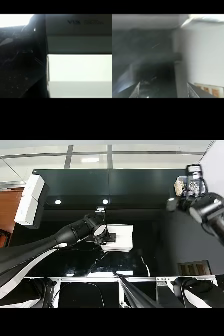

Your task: Fold the box and place the chain.

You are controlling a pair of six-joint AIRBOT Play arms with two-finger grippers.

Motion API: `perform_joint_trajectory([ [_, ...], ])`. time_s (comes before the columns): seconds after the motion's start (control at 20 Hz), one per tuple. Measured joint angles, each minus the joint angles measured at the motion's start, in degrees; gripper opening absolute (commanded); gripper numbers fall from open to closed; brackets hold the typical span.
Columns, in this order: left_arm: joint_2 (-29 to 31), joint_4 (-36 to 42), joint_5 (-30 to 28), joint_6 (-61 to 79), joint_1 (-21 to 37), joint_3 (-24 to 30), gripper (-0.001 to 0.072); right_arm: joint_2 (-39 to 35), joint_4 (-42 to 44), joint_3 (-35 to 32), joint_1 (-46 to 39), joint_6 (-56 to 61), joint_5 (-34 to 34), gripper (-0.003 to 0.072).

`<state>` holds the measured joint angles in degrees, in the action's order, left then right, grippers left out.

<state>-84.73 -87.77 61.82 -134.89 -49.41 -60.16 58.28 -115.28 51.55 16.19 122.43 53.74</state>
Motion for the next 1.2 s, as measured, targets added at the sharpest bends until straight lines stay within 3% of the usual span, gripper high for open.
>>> perform_joint_trajectory([
  [0.1,0.0,0.0,0.0,0.0,0.0,0.0,0.0026,5.4,1.7,2.7,-8.2,-0.2,-6.9,0.0720],
  [0.2,0.0,0.0,0.0,0.0,0.0,0.0,0.0026,13.5,5.2,10.1,-15.7,-0.2,-9.9,0.0720],
  [0.3,0.0,0.0,0.0,0.0,0.0,0.0,0.0026,23.4,9.6,21.6,-21.7,-0.3,-7.0,0.0720],
  [0.5,0.0,0.2,0.0,0.1,0.0,0.0,0.0026,42.8,15.0,46.6,-28.2,-1.9,5.4,0.0720],
  [0.65,0.0,0.2,0.0,0.1,0.0,0.0,0.0026,52.6,16.7,58.7,-30.2,-3.6,9.9,0.0720],
  [0.85,0.0,0.2,0.1,0.1,0.0,0.0,0.0026,59.3,17.6,64.7,-31.5,-4.6,10.9,0.0720],
  [1.15,0.0,0.2,0.1,0.1,0.0,0.0,0.0026,63.3,18.1,66.6,-32.3,-5.0,9.4,0.0720],
  [1.2,0.0,0.2,0.1,0.1,0.0,0.0,0.0026,63.6,18.1,66.7,-32.4,-5.2,9.1,0.0678],
])
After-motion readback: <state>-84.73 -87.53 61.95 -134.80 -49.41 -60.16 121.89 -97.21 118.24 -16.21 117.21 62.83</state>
